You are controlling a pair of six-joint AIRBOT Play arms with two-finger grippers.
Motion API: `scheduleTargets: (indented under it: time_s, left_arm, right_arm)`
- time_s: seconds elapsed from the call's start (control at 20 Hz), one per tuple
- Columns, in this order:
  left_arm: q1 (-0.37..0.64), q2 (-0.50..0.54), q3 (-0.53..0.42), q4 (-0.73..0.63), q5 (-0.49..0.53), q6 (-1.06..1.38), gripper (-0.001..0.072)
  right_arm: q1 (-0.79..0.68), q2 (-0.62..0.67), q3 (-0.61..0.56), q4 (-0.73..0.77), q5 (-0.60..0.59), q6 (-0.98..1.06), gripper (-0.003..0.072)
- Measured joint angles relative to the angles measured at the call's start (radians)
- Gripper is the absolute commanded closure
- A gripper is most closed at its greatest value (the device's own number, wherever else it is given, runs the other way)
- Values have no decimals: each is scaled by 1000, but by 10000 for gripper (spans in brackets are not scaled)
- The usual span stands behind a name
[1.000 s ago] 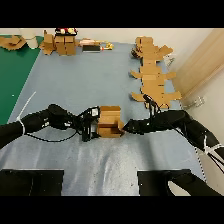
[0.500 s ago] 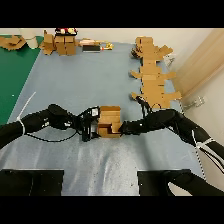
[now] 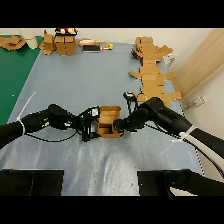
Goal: Fold the box.
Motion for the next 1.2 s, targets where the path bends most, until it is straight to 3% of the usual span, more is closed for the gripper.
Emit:
scheduleTargets:
  time_s: [0.25, 0.35, 0.65, 0.85, 1.0, 1.2]
  left_arm:
    - [0, 0, 0, 0, -1, 0, 168]
    - [0, 0, 0, 0, -1, 0, 168]
    - [0, 0, 0, 0, -1, 0, 168]
    - [0, 0, 0, 1, -1, 0, 168]
    - [0, 0, 0, 3, 0, 0, 168]
    - [0, 0, 0, 3, 0, 0, 168]
  right_arm:
    - [69, -111, 104, -113, -91, 179, 280]
    - [81, -134, 122, -130, -98, 221, 322]
    - [100, -189, 139, -130, -79, 279, 321]
    - [105, -231, 141, -116, -57, 294, 410]
    - [105, -250, 142, -112, -52, 300, 528]
    - [106, -259, 142, -112, -56, 301, 596]
